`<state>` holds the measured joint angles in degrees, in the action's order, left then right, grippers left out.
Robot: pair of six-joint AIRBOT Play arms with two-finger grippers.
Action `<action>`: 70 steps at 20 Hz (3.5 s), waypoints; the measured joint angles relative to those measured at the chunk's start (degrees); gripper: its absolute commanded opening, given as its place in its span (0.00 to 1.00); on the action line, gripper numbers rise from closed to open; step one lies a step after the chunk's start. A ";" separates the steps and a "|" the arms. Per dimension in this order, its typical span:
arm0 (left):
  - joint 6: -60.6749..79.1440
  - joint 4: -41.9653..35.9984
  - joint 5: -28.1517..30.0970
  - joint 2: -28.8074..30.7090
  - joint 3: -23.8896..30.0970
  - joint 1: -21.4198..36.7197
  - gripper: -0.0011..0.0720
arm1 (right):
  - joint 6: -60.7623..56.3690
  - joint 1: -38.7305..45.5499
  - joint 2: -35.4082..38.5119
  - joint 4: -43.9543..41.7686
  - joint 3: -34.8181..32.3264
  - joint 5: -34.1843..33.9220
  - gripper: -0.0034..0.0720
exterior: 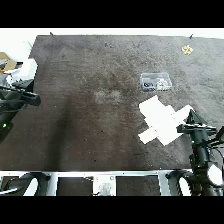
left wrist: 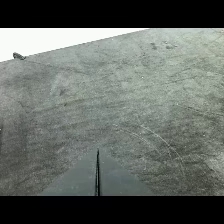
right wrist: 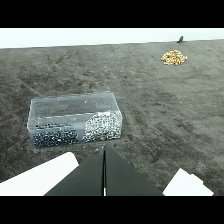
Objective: Fold the box and place the chain.
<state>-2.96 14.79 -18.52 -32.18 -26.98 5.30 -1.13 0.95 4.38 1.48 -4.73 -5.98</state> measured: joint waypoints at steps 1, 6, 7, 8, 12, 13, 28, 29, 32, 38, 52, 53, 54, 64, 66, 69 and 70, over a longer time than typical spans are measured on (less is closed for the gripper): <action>0.00 -0.02 -0.02 0.00 0.00 0.00 0.03 | -0.07 -0.02 0.00 0.00 0.00 0.02 0.05; 0.00 -0.02 -0.02 0.00 0.00 0.00 0.03 | -0.07 0.00 0.00 0.35 0.00 0.20 0.46; 0.00 -0.02 0.00 0.00 0.00 0.00 0.03 | -0.04 0.00 0.00 1.09 0.00 0.17 0.49; 0.00 0.00 0.00 0.00 0.00 0.00 0.03 | -0.04 -0.02 0.00 1.86 0.02 -0.09 0.49; 0.02 -0.02 0.00 0.00 0.00 0.00 0.03 | 0.00 -0.02 -0.02 3.52 1.27 -2.03 0.49; 0.02 0.00 0.00 0.00 0.00 0.00 0.03 | 0.07 -0.02 -0.20 3.91 2.03 -2.38 0.49; 0.02 -0.02 0.00 -0.02 0.00 0.00 0.03 | -9.25 22.32 -50.58 12.94 42.03 27.85 0.66; 0.00 -0.02 -0.02 0.00 0.00 0.00 0.03 | -13.70 26.36 -56.06 17.05 46.86 35.76 0.74; 0.02 -0.02 0.00 0.00 0.00 0.00 0.03 | -26.10 35.17 -71.10 30.93 62.27 57.92 0.70; 0.00 0.00 0.00 0.00 0.00 0.00 0.03 | -35.32 38.40 -91.65 52.81 87.21 82.73 0.50; 0.02 -0.02 0.00 0.00 0.00 0.00 0.03 | -24.57 35.17 -112.83 65.99 95.73 97.46 0.48; 0.02 0.00 0.00 0.00 0.00 0.00 0.03 | -23.82 35.10 -113.33 65.05 95.56 98.25 0.48; 0.02 -0.02 0.00 0.00 0.00 0.00 0.03 | -22.84 35.04 -113.79 64.08 95.08 99.06 0.48; 0.02 -0.02 0.00 0.00 0.00 0.00 0.03 | -16.55 33.55 -111.38 59.47 88.67 105.53 0.04; 0.02 -0.02 0.00 0.00 0.00 0.00 0.03 | -17.77 33.38 -108.28 56.74 84.41 106.05 0.04; 0.00 0.00 0.00 0.00 0.00 0.00 0.03 | -19.65 31.80 -101.39 48.22 73.70 102.49 0.04; 0.00 0.00 -0.02 0.00 0.00 0.00 0.03 | -20.59 30.64 -98.90 45.42 69.77 100.13 0.04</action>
<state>-2.96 14.79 -18.55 -32.18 -26.98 5.30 -21.71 31.59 -94.52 46.89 65.04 94.15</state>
